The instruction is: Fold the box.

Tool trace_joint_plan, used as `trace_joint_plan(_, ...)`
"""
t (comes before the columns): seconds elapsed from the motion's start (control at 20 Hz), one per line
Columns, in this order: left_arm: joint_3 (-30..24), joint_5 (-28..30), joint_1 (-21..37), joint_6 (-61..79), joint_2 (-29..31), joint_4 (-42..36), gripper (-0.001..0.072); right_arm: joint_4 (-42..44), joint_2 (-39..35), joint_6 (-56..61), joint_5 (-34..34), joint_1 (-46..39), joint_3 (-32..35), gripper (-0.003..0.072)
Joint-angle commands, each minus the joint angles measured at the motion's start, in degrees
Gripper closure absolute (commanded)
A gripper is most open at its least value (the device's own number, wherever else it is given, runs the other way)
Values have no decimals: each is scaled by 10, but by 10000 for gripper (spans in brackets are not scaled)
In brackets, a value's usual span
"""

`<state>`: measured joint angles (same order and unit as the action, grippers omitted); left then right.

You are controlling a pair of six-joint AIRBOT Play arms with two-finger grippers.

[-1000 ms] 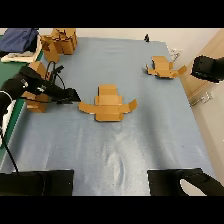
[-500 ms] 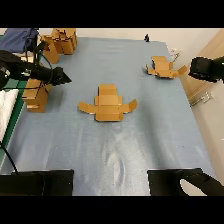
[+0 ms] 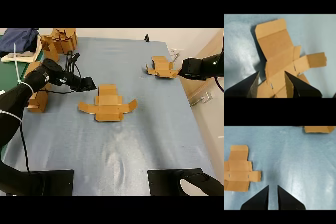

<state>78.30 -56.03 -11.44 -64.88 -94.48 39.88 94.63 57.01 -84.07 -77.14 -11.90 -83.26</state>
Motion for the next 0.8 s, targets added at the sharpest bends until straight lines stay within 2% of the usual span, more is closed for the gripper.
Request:
trace_joint_plan(0.0, 27, 37, -16, -9, -29, 11, 230, 7, 2, -10, 2, 0, 0, 510)
trace_joint_plan(0.2, 142, -79, -12, -17, -128, -21, 230, 8, 7, -10, 1, 0, 0, 510)
trace_joint_plan(0.35, 205, -127, 9, -47, -191, -82, 230, 8, 8, -10, -4, 0, 0, 510)
trace_joint_plan(0.55, 217, -162, 56, -55, -215, -102, 231, 8, 8, -10, -5, 0, 0, 510)
trace_joint_plan(0.75, 217, -216, 80, -45, -247, -184, 231, 8, 8, -10, -5, 0, 0, 510)
